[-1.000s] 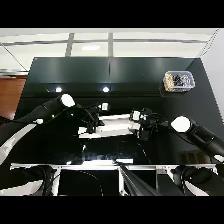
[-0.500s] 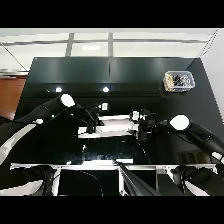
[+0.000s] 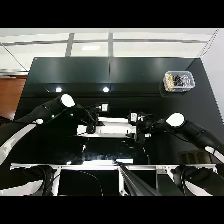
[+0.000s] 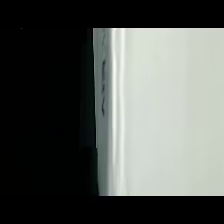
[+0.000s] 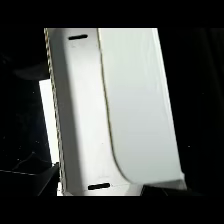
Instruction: Fold the box and place the chain.
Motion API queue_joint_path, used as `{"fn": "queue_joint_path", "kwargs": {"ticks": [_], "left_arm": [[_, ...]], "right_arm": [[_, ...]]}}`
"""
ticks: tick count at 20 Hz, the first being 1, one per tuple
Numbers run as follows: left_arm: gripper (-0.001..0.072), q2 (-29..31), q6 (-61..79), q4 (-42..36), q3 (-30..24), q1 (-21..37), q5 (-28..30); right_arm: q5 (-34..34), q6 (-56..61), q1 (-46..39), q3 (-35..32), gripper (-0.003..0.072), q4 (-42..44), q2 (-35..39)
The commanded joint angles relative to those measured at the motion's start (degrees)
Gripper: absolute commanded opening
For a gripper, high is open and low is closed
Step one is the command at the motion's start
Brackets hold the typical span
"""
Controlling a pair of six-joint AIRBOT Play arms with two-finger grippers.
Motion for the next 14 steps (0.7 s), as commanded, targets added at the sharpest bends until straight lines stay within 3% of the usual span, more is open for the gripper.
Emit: {"fn": "queue_joint_path", "kwargs": {"ticks": [1,14], "left_arm": [[0.0028,0.0,-0.1,-0.1,-0.2,0.0,0.2],[0.0028,0.0,-4.6,2.4,-0.2,0.0,-2.9]], "right_arm": [[2.0,-2.8,0.2,0.0,0.0605,0.3,-2.2],[-2.2,-2.7,2.6,0.0,0.0604,-0.7,-5.4]]}}
